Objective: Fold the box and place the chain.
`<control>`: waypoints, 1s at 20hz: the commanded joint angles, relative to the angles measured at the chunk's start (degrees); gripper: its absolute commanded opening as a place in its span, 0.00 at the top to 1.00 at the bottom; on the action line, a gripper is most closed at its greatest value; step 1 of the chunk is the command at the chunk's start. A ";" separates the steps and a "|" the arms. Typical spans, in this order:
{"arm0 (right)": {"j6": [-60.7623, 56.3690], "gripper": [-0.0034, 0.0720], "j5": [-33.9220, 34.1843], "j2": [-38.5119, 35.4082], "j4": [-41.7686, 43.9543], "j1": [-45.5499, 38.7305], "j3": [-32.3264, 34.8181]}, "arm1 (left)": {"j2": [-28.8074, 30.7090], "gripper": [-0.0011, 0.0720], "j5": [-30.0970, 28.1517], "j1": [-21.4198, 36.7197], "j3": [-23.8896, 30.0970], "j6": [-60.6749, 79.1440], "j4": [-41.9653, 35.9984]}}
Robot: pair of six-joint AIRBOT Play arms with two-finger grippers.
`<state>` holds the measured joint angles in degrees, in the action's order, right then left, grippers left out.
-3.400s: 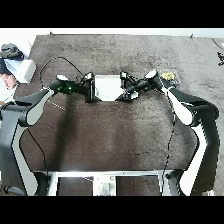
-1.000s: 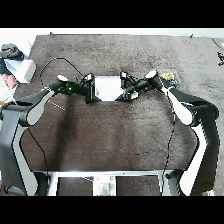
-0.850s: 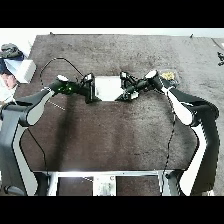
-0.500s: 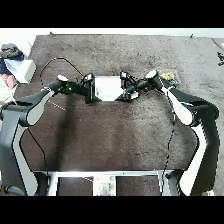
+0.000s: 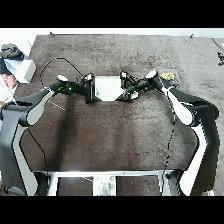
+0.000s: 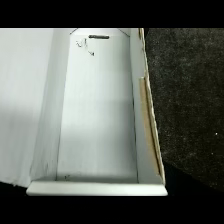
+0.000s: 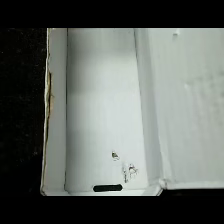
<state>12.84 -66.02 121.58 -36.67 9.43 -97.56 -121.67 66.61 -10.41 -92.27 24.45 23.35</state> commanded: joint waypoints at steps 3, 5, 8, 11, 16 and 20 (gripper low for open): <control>-0.22 0.00 -0.42 -0.11 -0.07 0.00 0.02 | 0.00 0.50 0.00 0.00 -0.04 0.02 0.00; -0.33 0.00 -0.85 -0.52 -1.11 -0.04 0.02 | 0.00 0.50 0.00 0.00 -0.04 0.02 0.00; -2.67 0.00 -0.87 -1.90 -4.63 -0.20 0.02 | 0.00 0.50 0.00 0.00 -0.04 0.02 0.00; -4.59 0.00 -1.49 -3.56 -7.80 -0.59 0.02 | 0.00 0.50 0.00 0.00 -0.04 0.02 0.00; -7.41 0.00 -4.44 -5.92 -8.57 -3.37 0.02 | 0.00 0.50 0.00 0.00 -0.04 0.02 0.00; -12.07 0.00 -8.22 -10.08 -8.46 -4.28 0.02 | 0.00 0.50 0.00 0.00 -0.04 0.02 0.00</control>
